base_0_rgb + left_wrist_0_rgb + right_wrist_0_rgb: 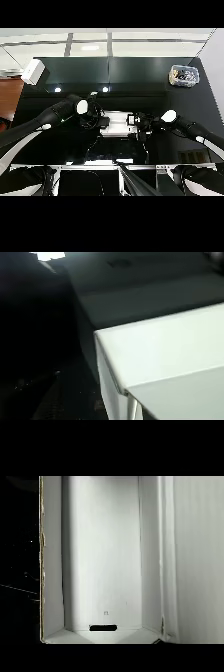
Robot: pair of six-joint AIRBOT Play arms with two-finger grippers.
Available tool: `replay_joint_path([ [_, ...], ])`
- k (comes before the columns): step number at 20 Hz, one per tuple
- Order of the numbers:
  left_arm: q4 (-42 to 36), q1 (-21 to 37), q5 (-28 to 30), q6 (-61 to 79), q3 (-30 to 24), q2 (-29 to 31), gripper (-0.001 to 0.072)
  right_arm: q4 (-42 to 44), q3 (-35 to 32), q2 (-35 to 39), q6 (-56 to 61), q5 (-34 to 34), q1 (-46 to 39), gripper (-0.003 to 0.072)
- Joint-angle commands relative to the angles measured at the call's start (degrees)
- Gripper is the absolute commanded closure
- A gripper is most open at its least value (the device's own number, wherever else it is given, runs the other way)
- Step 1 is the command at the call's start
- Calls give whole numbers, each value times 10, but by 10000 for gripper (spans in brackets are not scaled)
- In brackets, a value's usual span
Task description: Fold the box and place the chain.
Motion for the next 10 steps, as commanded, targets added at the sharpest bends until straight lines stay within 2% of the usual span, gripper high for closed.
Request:
replay_joint_path([
  [1, 92, -31, -12, -102, 16, -2, 172, 0, 0, 0, 0, 0, 0, 199],
  [4, 134, -58, -21, -155, 34, -10, 180, 0, 0, 0, 0, 0, 0, 199],
  [5, 134, -62, -22, -171, 35, -13, 221, 0, 0, 0, 0, 0, 0, 199],
  [10, 129, -73, -34, -216, 35, -24, 221, 0, 0, 0, 0, 0, 0, 199],
])
